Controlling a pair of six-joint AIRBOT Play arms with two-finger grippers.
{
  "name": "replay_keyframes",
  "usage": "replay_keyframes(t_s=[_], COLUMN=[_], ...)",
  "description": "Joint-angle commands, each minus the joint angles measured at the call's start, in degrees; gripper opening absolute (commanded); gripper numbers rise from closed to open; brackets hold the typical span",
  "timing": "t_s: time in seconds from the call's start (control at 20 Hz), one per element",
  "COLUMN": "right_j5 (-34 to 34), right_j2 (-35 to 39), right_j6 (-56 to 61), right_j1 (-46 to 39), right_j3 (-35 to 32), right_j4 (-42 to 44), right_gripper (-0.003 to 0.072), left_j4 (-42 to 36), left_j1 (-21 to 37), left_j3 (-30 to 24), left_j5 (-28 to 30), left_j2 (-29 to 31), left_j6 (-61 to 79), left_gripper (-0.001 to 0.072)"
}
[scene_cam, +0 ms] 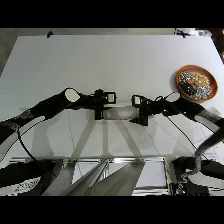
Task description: Fold the box and place the chain.
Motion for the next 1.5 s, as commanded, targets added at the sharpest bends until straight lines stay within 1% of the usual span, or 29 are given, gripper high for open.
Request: replay_keyframes(t_s=[0.0, 0.05, 0.1, 0.15, 0.25, 0.3, 0.4, 0.6, 0.65, 0.7, 1.2, 1.25, 1.3, 1.45], right_j5=[-1.09, -1.07, -1.07, -1.09, -1.11, -1.11, -1.16, -1.97, -2.05, -2.05, -2.08, -2.08, -2.05, -1.92], right_j2=[-0.24, -0.46, -0.83, -1.22, -1.40, -1.40, -1.40, -1.40, -1.40, -1.40, -1.38, -1.38, -1.38, -1.38], right_j6=[-0.37, -0.39, -0.39, -0.48, -1.14, -1.31, -1.31, -1.29, -1.31, -1.31, -1.44, -1.44, -1.44, -1.42], right_j1=[0.11, 0.11, 0.11, 0.11, 0.11, 0.11, 0.11, 0.11, 0.11, 0.11, 0.11, 0.11, 0.11, 0.11], right_j3=[0.04, 0.04, 0.04, 0.04, 0.04, 0.04, 0.04, 0.04, 0.04, 0.04, 0.04, 0.04, 0.04, 0.04], right_j4=[1.22, 1.25, 1.22, 1.22, 1.20, 1.20, 1.09, 0.94, 0.92, 0.76, 0.50, 0.28, 0.28, 0.31], right_gripper=[0.0645, 0.0638, 0.0594, 0.0576, 0.0505, 0.0500, 0.0436, 0.0433, 0.0426, 0.0397, 0.0392, 0.0345, 0.0279, 0.0275], left_j4=[-0.02, -0.02, -0.02, -0.02, -0.02, -0.02, -0.02, -0.02, -0.02, -0.02, -0.02, -0.02, -0.02, -0.02], left_j1=[-0.02, -0.02, -0.02, -0.02, -0.02, -0.02, -0.02, -0.02, -0.02, -0.02, -0.02, -0.02, -0.02, -0.02], left_j3=[0.02, 0.02, 0.02, 0.02, 0.02, 0.02, 0.02, 0.02, 0.02, 0.02, 0.02, 0.02, 0.02, 0.02], left_j5=[0.20, 0.20, 0.17, 0.20, 0.20, 0.20, 0.17, 0.20, 0.17, 0.20, 0.20, 0.20, 0.20, 0.20], left_j2=[0.02, 0.02, 0.02, 0.02, 0.02, 0.02, 0.02, 0.02, 0.02, 0.02, 0.02, 0.02, 0.02, 0.02], left_j6=[-0.04, -0.04, -0.04, -0.04, -0.04, -0.04, -0.04, -0.07, -0.04, -0.04, -0.04, -0.07, -0.04, -0.04], left_gripper=[0.0013, 0.0013, 0.0013, 0.0013, 0.0013, 0.0013, 0.0013, 0.0013, 0.0013, 0.0013, 0.0013, 0.0013, 0.0013, 0.0013])
